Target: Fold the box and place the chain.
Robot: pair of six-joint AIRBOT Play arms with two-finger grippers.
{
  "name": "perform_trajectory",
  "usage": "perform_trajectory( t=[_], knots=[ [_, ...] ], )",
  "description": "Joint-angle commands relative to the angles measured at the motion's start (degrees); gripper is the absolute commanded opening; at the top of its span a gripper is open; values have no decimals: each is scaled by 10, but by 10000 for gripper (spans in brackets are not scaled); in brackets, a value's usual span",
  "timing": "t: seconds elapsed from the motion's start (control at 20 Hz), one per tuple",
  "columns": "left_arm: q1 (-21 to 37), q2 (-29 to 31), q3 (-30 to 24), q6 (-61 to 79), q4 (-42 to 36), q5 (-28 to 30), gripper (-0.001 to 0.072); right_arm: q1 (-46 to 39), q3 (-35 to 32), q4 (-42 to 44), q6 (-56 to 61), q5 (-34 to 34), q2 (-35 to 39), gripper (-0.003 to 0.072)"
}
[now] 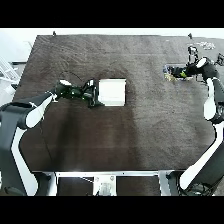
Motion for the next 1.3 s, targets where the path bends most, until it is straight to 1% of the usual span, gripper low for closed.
perform_trajectory(
  t=[0.0, 0.05, 0.15, 0.3, 0.6, 0.75, 0.85, 0.95, 1.15, 1.25],
  knots=[
    [1, 0, 0, 0, 0, 0, 542, 2, 0, 0, -7, 3, -2, 61],
    [1, 0, 0, 0, 0, 0, 542, 2, 0, 0, -6, 3, -1, 6],
    [1, 0, 0, 0, 0, 0, 542, 4, 1, 0, -4, 3, 9, 4],
    [1, 0, 0, 0, 0, 0, 542, 6, 1, 0, -2, 5, 51, 4],
    [1, 0, 0, 0, 0, 0, 542, 13, 1, -4, -2, 80, 149, 3],
    [1, 0, 0, 0, 0, 0, 542, 35, 1, -20, -2, 83, 205, 2],
    [1, 0, 0, 0, 0, 0, 542, 53, 1, -57, 0, 75, 240, 2],
    [1, 0, 0, 0, 0, 0, 542, 70, 1, -103, 29, 59, 269, 2],
    [1, 0, 0, 0, 0, 0, 542, 107, 1, -106, 29, -4, 328, 2],
    [1, 0, 0, 0, 0, 0, 543, 126, 1, -106, 28, -16, 354, 2]
  ],
)
